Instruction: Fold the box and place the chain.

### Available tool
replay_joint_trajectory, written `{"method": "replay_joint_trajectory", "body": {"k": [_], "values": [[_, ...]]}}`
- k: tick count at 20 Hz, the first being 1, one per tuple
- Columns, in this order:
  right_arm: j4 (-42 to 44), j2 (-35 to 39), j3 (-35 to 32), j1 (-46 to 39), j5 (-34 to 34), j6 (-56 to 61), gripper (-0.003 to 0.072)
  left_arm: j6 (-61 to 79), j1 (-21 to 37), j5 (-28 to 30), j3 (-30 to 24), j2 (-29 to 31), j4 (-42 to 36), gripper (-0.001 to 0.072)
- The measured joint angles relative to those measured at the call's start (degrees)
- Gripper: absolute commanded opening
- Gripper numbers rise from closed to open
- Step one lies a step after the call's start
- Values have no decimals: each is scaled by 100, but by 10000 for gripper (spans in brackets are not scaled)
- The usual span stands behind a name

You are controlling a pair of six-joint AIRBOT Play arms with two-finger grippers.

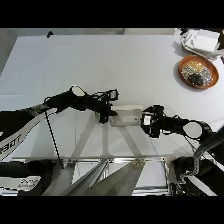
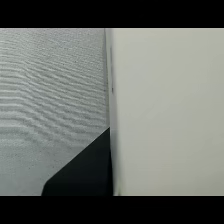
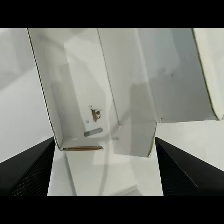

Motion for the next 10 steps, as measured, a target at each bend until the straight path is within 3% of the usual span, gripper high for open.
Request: {"method": "replay_joint_trajectory", "body": {"k": [10], "values": [[776,-184,7,-474,293,-813,683,0,0,0,0,0,0,13]]}}
